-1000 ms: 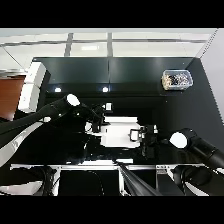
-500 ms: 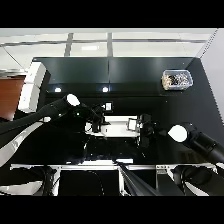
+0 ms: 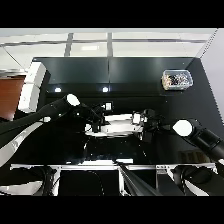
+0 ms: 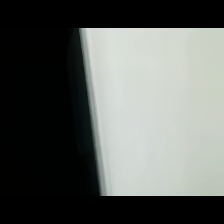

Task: Fold the box and place the chain.

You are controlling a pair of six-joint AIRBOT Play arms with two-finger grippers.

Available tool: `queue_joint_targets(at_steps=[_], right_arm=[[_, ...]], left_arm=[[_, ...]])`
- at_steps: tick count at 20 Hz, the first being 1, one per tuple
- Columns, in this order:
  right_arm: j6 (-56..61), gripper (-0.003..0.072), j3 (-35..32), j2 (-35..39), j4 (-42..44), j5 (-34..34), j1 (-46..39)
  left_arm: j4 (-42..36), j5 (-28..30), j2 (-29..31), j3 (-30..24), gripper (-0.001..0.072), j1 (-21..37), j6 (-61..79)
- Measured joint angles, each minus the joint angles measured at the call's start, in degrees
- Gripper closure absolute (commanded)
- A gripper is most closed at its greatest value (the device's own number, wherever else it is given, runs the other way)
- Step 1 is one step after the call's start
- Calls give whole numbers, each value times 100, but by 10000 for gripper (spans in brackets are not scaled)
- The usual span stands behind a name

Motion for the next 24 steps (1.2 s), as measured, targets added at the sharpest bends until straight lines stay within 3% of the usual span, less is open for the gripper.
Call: queue_joint_targets(at_steps=[13, 18, 24], right_arm=[[-219, -15, 4, -87, 208, -131, -278], [-964, -15, 4, -417, 916, -52, -317], [-2114, -14, 4, -892, 1845, 544, -730]], left_arm=[[7, -4, 0, 0, 685, -2, 7], [7, -7, 0, 0, 685, -2, 11], [9, -13, 0, 0, 685, -2, 15]])
